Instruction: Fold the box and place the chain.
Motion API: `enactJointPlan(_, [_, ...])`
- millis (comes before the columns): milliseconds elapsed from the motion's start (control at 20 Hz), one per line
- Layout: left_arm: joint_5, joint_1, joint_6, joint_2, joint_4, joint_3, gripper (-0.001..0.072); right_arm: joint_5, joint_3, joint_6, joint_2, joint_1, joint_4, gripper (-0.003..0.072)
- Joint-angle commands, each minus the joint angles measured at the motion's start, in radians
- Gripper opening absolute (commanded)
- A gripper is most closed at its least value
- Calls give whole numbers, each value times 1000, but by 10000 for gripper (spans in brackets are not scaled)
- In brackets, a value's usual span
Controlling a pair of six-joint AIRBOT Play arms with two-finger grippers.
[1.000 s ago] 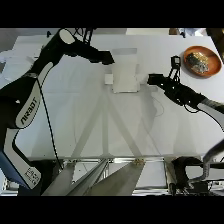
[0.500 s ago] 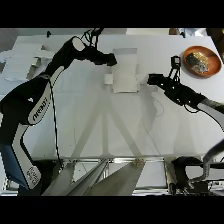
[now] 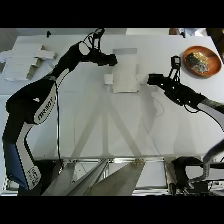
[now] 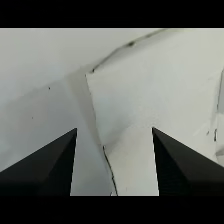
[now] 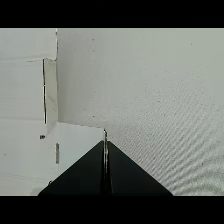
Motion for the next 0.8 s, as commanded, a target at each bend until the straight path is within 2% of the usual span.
enactJointPlan(0, [64,-20,-12,-6,77,2,494,0,0,0,1,0,0,10])
enactJointPlan(150, [76,-50,-56,-21,174,3,485,0,0,0,1,0,0,10])
enactJointPlan(350, [103,-77,-71,-47,172,5,436,0,0,0,1,0,0,10])
enactJointPlan(500, [51,-77,-51,-47,173,9,436,0,0,0,1,0,0,10])
enactJointPlan(700, [-37,-75,56,-46,172,69,434,0,0,0,1,0,0,10])
enactJointPlan(750, [-54,-75,75,-46,169,87,403,0,0,0,1,0,0,10])
